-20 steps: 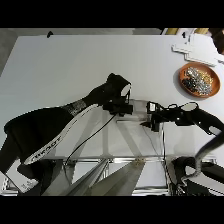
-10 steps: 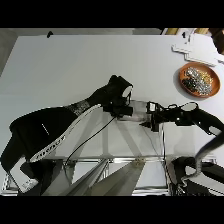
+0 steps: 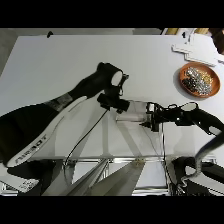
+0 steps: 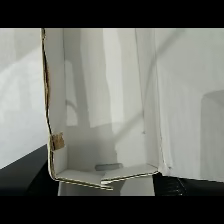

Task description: Fold the box and place the chain.

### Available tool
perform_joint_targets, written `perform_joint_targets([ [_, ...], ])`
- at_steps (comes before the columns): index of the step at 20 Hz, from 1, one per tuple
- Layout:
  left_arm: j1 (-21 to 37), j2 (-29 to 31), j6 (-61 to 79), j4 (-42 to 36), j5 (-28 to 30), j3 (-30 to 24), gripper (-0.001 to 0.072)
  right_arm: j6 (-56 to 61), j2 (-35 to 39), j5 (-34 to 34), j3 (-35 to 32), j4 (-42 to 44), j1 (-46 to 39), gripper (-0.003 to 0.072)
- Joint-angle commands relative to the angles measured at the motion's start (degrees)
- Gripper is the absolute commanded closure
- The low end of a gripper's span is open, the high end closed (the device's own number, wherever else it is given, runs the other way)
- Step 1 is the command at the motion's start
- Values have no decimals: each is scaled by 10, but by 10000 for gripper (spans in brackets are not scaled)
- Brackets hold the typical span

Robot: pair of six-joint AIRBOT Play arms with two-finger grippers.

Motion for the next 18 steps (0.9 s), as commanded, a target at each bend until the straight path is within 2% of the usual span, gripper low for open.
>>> perform_joint_targets([
  [1, 42, 70, 194, -5, -64, -12, 189, 0, 0, 0, 0, 0, 0, 259],
  [2, 56, 97, 245, -6, -63, -32, 188, 0, 0, 0, 0, 0, 0, 259],
  [4, 90, 153, 395, -30, 10, -99, 184, 0, 0, 0, 0, 0, 0, 259],
  [6, 132, 190, 687, -132, 99, -189, 178, 0, 0, 0, 0, 0, 0, 259],
  [8, 161, 196, 963, -228, 156, -282, 175, 0, 0, 0, 0, 0, 0, 259],
  [9, 167, 191, 1076, -266, 193, -330, 113, 0, 0, 0, 0, 0, 0, 259],
  [10, 170, 184, 1156, -291, 226, -368, 14, 0, 0, 0, 0, 0, 0, 259],
  [12, 170, 163, 1227, -325, 285, -414, 15, 0, 0, 0, 0, 0, 0, 259],
  [18, 166, 112, 1250, -442, 363, -418, 10, 0, 0, 0, 0, 0, 0, 259],
])
